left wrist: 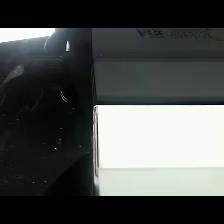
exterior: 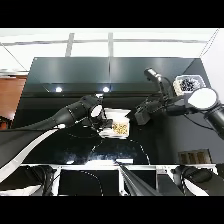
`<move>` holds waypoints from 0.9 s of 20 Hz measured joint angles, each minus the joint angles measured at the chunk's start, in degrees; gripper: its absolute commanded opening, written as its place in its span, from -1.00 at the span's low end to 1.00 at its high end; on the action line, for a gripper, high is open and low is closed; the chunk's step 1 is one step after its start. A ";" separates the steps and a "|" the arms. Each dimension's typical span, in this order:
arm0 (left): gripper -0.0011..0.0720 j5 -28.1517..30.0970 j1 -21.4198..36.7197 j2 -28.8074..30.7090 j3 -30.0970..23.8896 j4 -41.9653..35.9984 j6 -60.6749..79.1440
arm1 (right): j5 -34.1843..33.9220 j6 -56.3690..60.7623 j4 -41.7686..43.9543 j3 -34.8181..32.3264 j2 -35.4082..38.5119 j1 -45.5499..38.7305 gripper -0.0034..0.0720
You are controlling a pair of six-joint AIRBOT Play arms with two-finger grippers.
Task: Fold the box and place the chain.
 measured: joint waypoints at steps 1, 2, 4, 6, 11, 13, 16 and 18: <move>-0.89 -0.02 0.02 0.00 0.07 -0.20 -0.20 | 0.63 0.02 -0.39 0.70 0.31 -1.36 -0.04; -0.80 0.04 0.07 0.00 0.28 -0.35 -0.63 | 1.22 0.02 -0.66 1.33 0.68 -2.71 -0.04; 0.32 0.13 0.07 0.07 1.36 -0.85 -1.84 | 2.93 0.07 -1.16 2.14 1.66 -5.55 -0.04; 0.48 0.00 0.07 0.46 2.91 -1.07 -2.51 | 5.25 0.07 -1.49 2.62 2.47 -8.41 -0.04; 0.48 -5.46 0.68 4.92 5.16 -1.05 6.84 | 10.80 0.15 -1.66 2.99 3.23 -14.21 -0.04; 0.48 -8.68 2.25 8.76 3.91 0.26 13.49 | 12.31 0.15 -1.70 3.02 3.30 -15.96 -0.04; 0.48 -10.60 9.14 15.65 -0.90 0.39 23.69 | 13.70 0.13 -1.75 3.04 3.37 -17.44 -0.04; 0.48 -8.22 16.20 19.96 -5.79 -5.27 34.49 | 13.86 0.11 -1.81 3.04 3.39 -17.86 -0.04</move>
